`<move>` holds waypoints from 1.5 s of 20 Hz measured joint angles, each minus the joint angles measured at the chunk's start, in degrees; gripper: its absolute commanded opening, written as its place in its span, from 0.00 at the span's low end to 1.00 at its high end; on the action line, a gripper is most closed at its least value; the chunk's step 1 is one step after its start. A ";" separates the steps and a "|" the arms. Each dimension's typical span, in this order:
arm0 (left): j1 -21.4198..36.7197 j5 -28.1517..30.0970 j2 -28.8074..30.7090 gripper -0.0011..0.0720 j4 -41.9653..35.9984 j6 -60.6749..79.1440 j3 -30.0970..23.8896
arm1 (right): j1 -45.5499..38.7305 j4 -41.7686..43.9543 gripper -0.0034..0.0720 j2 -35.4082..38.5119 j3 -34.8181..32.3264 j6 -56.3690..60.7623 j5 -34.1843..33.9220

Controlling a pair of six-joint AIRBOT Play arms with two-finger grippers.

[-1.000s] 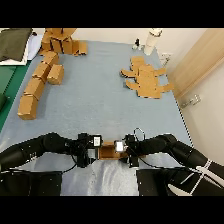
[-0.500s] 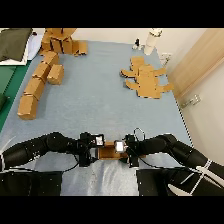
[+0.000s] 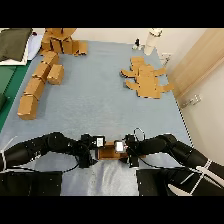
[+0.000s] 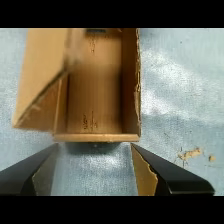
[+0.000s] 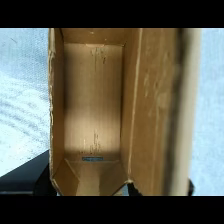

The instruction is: Fold the box.

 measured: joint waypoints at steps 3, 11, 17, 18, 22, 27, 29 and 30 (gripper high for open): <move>-0.83 0.24 -1.60 0.97 -0.09 0.00 1.22 | 0.00 -0.02 0.66 0.00 0.00 0.00 0.02; -2.67 1.46 -5.18 0.97 -0.22 0.00 3.26 | 0.00 -0.02 0.66 0.00 0.00 0.00 0.02; -3.23 2.36 -6.05 0.97 -0.37 0.09 3.45 | 0.00 -0.04 0.66 0.00 0.00 0.00 0.00; -3.23 2.40 -6.05 0.84 -0.35 0.09 3.45 | 0.00 -0.02 0.66 0.00 0.00 0.00 0.00; -3.28 2.91 -6.45 0.73 -0.37 0.44 3.45 | -0.02 -0.07 0.66 0.00 0.00 0.09 0.09; -3.28 2.82 -6.75 0.73 -0.33 1.20 3.45 | -0.04 -0.04 0.66 0.00 0.00 0.09 0.07; -3.28 2.82 -6.78 0.73 -0.28 1.31 3.45 | -0.04 -0.04 0.66 0.00 0.00 0.07 0.07; -3.28 2.82 -6.82 0.73 -0.26 1.33 3.48 | -0.04 -0.04 0.66 0.00 0.00 0.07 0.07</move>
